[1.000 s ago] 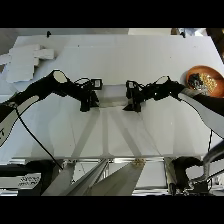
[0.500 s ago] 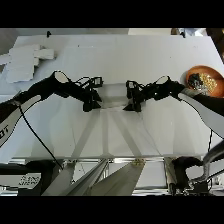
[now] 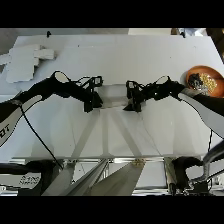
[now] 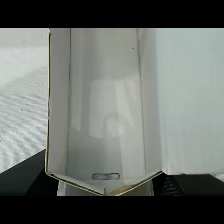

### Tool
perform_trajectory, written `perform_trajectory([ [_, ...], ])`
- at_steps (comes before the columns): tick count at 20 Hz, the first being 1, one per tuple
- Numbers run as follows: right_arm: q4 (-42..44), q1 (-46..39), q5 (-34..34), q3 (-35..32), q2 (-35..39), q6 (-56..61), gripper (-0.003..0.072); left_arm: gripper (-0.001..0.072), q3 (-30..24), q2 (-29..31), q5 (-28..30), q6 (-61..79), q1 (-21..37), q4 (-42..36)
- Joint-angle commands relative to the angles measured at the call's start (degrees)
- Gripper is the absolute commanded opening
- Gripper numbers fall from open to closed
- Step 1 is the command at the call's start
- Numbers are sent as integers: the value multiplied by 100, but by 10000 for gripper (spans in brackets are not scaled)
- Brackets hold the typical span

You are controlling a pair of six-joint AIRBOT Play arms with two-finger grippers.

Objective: Fold the box and place the chain.

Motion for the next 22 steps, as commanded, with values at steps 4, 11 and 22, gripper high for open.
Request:
perform_trajectory([
  [4,2,0,2,4,2,4,495,209,0,610,-702,-4,686,37],
  [11,2,0,2,4,2,4,495,8,0,1093,-1676,-898,1681,271],
  [22,2,0,2,4,2,4,495,6,-918,973,-205,-4854,1060,1180],
])
